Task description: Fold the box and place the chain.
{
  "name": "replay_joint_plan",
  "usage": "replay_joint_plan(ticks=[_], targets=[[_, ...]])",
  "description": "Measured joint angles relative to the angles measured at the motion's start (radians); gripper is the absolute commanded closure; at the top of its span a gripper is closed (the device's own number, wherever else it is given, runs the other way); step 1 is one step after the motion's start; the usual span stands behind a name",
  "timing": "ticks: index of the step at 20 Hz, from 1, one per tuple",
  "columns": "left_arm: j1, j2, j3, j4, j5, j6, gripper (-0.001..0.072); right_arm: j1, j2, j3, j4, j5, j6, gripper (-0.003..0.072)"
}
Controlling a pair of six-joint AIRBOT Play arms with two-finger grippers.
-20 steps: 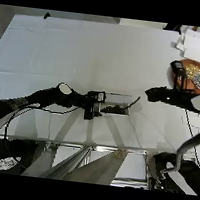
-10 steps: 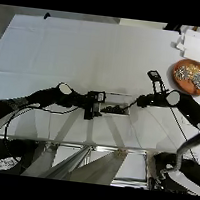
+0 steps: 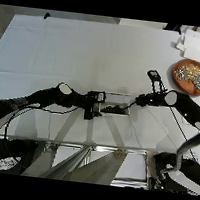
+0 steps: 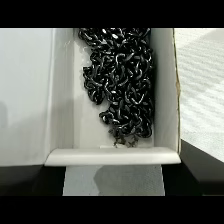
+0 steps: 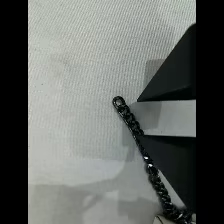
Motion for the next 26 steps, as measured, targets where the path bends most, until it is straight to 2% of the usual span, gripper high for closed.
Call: replay_joint_plan(ticks=[6, 8, 13, 19, 22, 26], targets=[[0.0, 0.0, 0.0, 0.0, 0.0, 0.0, 0.0377, 0.025, -0.02, 0.0, -0.008, -0.02, 0.018, 0.0537], [0.0, 0.0, 0.0, 0.0, 0.0, 0.0, 0.0377, 0.042, -0.024, 0.0, -0.01, -0.039, 0.019, 0.0599], [0.0, 0.0, 0.0, 0.0, 0.0, 0.0, 0.0377, 0.059, -0.024, 0.0, -0.024, -0.039, 0.021, 0.0676], [0.0, 0.0, 0.0, 0.0, 0.0, 0.0, 0.0377, 0.063, -0.016, 0.0, -0.029, -0.018, 0.021, 0.0677], [0.0, 0.0, 0.0, 0.0, 0.0, 0.0, 0.0377, 0.063, 0.04, 0.0, -0.032, 0.008, 0.02, 0.0677], [0.0, 0.0, 0.0, 0.0, 0.0, 0.0, 0.0377, 0.063, 0.175, -0.001, -0.032, 0.074, 0.018, 0.0677]])
